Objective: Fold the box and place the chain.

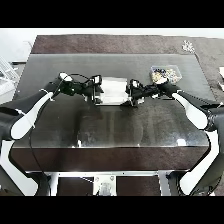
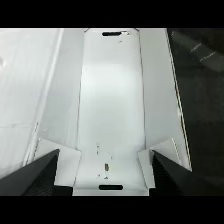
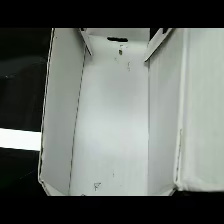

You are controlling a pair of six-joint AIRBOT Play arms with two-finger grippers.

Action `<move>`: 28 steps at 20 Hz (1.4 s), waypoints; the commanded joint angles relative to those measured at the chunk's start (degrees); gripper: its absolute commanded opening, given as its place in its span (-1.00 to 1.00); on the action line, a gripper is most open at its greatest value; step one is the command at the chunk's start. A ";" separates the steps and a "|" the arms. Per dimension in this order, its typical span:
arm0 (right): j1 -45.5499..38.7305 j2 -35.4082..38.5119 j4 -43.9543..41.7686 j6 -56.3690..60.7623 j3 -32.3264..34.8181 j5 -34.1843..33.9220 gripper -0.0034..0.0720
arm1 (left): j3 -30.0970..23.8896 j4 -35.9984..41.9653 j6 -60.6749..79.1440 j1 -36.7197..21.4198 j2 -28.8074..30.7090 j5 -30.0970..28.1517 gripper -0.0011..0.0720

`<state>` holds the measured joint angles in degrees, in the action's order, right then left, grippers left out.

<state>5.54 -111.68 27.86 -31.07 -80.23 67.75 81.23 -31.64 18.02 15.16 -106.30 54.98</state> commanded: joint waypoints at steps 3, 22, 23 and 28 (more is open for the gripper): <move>0.04 0.00 0.20 -0.02 0.02 0.28 0.66 | 0.02 -0.02 0.02 -0.09 -0.02 -2.51 0.89; 0.04 0.00 0.22 -0.02 0.02 0.28 0.66 | 0.31 1.22 4.09 -5.35 0.66 10.47 -0.91; 0.04 0.00 0.20 -0.02 0.02 0.28 0.66 | 0.31 1.49 4.11 -6.01 0.76 10.88 -0.91; 0.04 0.00 0.22 -0.02 0.02 0.28 0.66 | 0.44 2.14 4.98 -8.52 2.49 10.75 -0.92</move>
<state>5.56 -111.68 28.08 -31.14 -80.23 68.03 81.54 -30.15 22.41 8.21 -104.77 64.93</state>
